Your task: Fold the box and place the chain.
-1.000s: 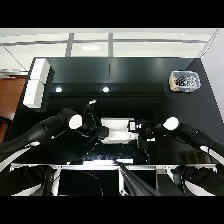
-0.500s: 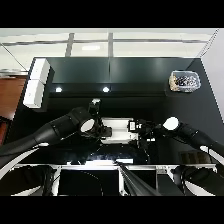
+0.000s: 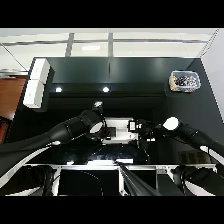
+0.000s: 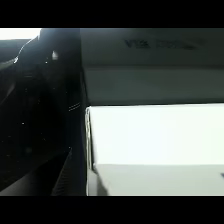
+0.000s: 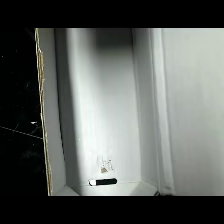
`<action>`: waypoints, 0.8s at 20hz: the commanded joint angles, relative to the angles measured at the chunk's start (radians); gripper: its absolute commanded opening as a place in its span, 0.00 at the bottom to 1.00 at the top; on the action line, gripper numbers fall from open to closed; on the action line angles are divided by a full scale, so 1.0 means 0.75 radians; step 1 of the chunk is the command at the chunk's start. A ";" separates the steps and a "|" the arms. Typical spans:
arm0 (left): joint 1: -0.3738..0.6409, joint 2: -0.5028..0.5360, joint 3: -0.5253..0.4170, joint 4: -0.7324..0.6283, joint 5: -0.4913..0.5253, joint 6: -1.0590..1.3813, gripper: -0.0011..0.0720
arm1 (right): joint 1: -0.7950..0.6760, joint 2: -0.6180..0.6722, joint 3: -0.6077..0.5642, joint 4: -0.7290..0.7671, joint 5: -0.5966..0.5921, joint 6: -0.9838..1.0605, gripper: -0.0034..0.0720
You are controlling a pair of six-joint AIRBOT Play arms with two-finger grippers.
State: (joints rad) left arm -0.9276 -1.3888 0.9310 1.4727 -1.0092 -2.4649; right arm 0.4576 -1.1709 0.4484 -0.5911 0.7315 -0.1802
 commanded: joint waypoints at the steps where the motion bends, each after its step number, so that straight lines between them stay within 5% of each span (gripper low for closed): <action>1: -0.002 -0.012 0.001 0.004 0.010 -0.016 0.56 | 0.001 -0.001 0.000 0.000 0.001 0.001 0.37; 16: -0.005 -0.023 0.047 0.014 -0.020 -0.044 0.17 | 0.001 -0.001 0.000 0.000 0.001 0.001 0.37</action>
State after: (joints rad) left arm -0.9298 -1.4036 0.9588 1.4860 -1.0321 -2.4943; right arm 0.4576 -1.1706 0.4484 -0.5911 0.7319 -0.1799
